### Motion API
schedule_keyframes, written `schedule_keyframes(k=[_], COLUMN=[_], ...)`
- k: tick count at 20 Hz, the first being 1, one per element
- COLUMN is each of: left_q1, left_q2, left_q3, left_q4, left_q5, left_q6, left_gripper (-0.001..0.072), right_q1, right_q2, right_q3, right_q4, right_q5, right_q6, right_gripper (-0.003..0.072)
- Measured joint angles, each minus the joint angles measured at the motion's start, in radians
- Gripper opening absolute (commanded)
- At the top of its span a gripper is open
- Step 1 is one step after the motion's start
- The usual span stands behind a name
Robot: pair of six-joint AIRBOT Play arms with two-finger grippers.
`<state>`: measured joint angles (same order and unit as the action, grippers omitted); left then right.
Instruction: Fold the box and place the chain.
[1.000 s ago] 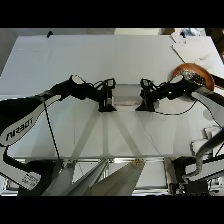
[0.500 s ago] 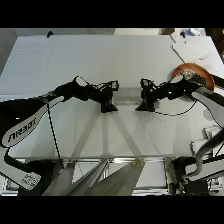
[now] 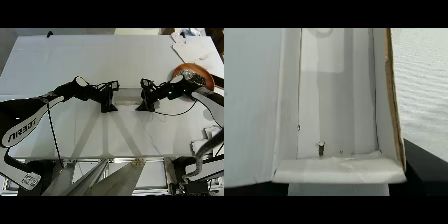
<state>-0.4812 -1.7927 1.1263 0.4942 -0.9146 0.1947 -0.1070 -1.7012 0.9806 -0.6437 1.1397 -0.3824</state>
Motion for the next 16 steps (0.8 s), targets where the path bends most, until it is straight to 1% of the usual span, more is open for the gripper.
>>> schedule_keyframes(k=[9, 10, 11, 12, 16], left_q1=[0.000, 0.000, 0.000, -0.001, -0.001], left_q2=[0.000, 0.000, 0.000, -0.001, -0.001], left_q3=[0.000, 0.000, 0.000, 0.000, 0.000], left_q4=[0.000, 0.000, 0.000, -0.003, -0.002], left_q5=[0.002, 0.002, 0.002, 0.010, 0.009], left_q6=[0.000, 0.000, -0.001, -0.003, -0.003], left_gripper=[0.0155, 0.0155, 0.0155, 0.0155, 0.0155], right_q1=[0.000, 0.000, 0.000, 0.000, -0.004], right_q2=[0.000, 0.000, 0.000, -0.001, 0.013], right_q3=[0.000, 0.000, 0.000, 0.000, 0.000], right_q4=[0.010, 0.015, 0.020, 0.040, 0.054], right_q5=[0.000, 0.000, 0.000, -0.003, -0.011], right_q6=[0.000, 0.000, 0.001, 0.002, 0.001], right_gripper=[0.0529, 0.0560, 0.0678, 0.0706, 0.0696])
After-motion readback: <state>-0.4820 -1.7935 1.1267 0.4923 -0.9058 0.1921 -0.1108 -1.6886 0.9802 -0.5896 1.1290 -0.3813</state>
